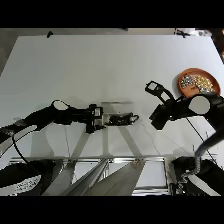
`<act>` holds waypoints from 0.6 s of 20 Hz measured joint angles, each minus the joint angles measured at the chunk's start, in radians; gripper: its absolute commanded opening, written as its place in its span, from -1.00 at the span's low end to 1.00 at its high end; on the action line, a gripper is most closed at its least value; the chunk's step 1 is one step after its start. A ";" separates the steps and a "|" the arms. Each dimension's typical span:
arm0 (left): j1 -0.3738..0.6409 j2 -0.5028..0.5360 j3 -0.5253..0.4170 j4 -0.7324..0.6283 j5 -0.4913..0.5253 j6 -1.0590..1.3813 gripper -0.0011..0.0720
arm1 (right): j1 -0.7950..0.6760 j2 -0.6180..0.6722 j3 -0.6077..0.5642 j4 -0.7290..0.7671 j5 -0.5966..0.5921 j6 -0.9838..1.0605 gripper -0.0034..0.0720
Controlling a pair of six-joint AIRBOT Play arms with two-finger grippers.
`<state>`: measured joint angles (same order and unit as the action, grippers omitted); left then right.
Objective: Fold the box and place the chain.
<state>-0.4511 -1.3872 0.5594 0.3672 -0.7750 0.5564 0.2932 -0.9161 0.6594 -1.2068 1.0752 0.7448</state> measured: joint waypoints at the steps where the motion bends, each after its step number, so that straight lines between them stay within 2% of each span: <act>1: 0.000 0.000 0.000 0.000 0.000 0.000 -0.28 | -0.016 -0.011 -0.025 0.025 -0.037 -0.127 0.39; 6: 0.000 0.000 0.000 0.000 0.000 0.000 -0.28 | -0.048 -0.150 -0.088 0.186 -0.211 -0.670 0.39; 12: 0.000 0.000 0.000 0.000 0.000 0.000 -0.28 | -0.031 -0.251 -0.101 0.368 -0.264 -0.972 0.39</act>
<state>-0.4511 -1.3872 0.5594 0.3672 -0.7750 0.5568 0.2626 -1.1667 0.5587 -0.8391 0.8116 -0.2276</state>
